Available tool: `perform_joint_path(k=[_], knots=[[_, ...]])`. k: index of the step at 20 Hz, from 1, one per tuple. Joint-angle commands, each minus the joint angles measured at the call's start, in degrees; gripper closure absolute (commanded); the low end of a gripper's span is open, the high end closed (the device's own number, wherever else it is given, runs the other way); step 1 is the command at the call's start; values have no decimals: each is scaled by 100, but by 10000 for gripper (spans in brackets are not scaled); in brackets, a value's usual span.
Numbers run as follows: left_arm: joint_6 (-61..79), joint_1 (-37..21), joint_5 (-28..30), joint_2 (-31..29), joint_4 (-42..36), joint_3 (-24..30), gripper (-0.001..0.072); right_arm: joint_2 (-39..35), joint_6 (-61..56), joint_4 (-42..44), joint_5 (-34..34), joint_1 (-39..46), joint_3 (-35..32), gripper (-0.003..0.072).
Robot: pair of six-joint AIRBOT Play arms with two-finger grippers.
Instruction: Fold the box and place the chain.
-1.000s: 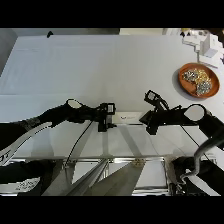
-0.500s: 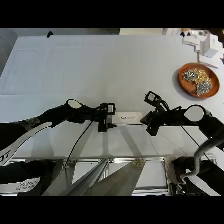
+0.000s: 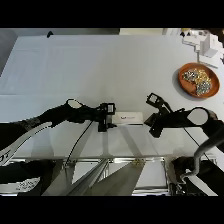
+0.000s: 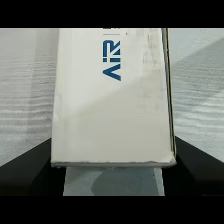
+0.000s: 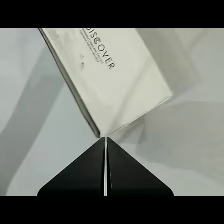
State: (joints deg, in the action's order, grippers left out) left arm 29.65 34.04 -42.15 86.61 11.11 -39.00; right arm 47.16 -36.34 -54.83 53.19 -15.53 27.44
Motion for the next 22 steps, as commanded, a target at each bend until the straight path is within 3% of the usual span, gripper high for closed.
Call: perform_joint_path(k=[1,5,8,17,22], knots=[[9,-2,-7,-2,4,-2,456,-503,-758,-662,350,0,514,671],[9,0,-9,-2,4,-2,456,-664,-2951,-2153,1698,4,1084,671],[9,0,-9,-2,7,-2,456,-584,-4089,-2299,2680,343,1086,671],[9,-2,-7,-2,4,-2,456,-590,-4636,-2124,3423,173,1086,670],[9,0,-9,-2,4,-2,456,-590,-4634,-2124,3440,173,1086,670]])
